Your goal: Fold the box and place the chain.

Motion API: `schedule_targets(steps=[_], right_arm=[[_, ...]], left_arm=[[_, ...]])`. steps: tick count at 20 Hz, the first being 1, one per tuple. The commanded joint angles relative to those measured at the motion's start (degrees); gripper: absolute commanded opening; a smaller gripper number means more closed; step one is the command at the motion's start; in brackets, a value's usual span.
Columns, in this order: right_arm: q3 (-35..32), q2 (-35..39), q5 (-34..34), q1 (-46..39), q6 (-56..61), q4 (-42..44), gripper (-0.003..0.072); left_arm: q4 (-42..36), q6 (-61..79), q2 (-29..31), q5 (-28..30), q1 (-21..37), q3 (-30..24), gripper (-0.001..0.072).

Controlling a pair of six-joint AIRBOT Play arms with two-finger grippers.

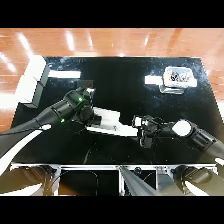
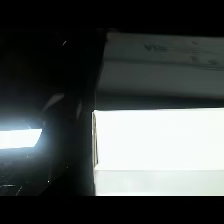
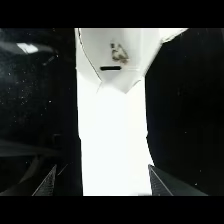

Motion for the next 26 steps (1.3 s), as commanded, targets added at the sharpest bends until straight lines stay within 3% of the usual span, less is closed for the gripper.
schedule_targets(steps=[1,3,10,26], right_arm=[[0.0,0.2,-0.3,0.0,0.5,0.1,0.0720],[0.0,0.2,-2.2,0.3,0.5,4.2,0.0720],[0.0,-0.4,-13.9,4.6,-1.9,3.9,0.0720],[5.3,-12.0,-14.2,10.7,-10.7,10.6,0.0718]], left_arm=[[-2.4,-1.9,0.6,-3.7,0.2,-3.1,0.0031],[-3.3,-1.7,0.7,-5.3,0.2,-3.7,0.0031],[-3.2,0.0,0.4,-7.2,0.5,-4.1,0.0031],[-3.7,0.1,0.4,-7.4,0.3,-4.1,0.0032]])
